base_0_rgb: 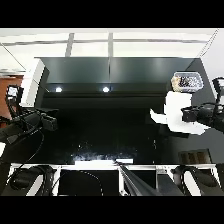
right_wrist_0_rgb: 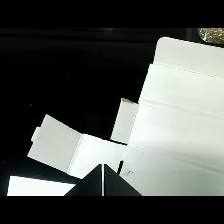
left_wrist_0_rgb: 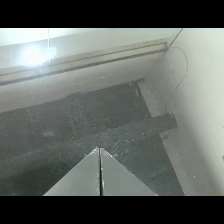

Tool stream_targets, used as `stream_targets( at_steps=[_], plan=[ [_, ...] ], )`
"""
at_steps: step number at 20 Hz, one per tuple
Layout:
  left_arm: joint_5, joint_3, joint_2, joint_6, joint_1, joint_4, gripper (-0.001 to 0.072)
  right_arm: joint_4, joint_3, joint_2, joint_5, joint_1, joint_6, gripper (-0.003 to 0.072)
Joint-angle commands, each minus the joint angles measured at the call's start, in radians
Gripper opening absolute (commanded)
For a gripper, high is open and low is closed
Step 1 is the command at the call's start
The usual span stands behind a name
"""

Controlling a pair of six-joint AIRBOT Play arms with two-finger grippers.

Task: Fold the box and place the chain.

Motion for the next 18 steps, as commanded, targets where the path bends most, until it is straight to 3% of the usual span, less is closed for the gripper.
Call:
stream_targets(
  at_steps=[1,14,18],
  plan=[
    [0.0,0.0,0.001,0.0,0.0,0.0,0.0026,0.0,0.0,0.001,0.0,-0.001,0.0,0.0014],
    [0.0,0.0,0.001,0.0,0.0,0.0,0.0026,0.005,0.0,0.001,0.0,-0.001,0.002,0.0013],
    [0.014,-0.002,0.001,0.0,0.0,-0.006,0.0027,0.099,0.0,0.001,-0.047,-0.001,0.001,0.0014]
  ],
)
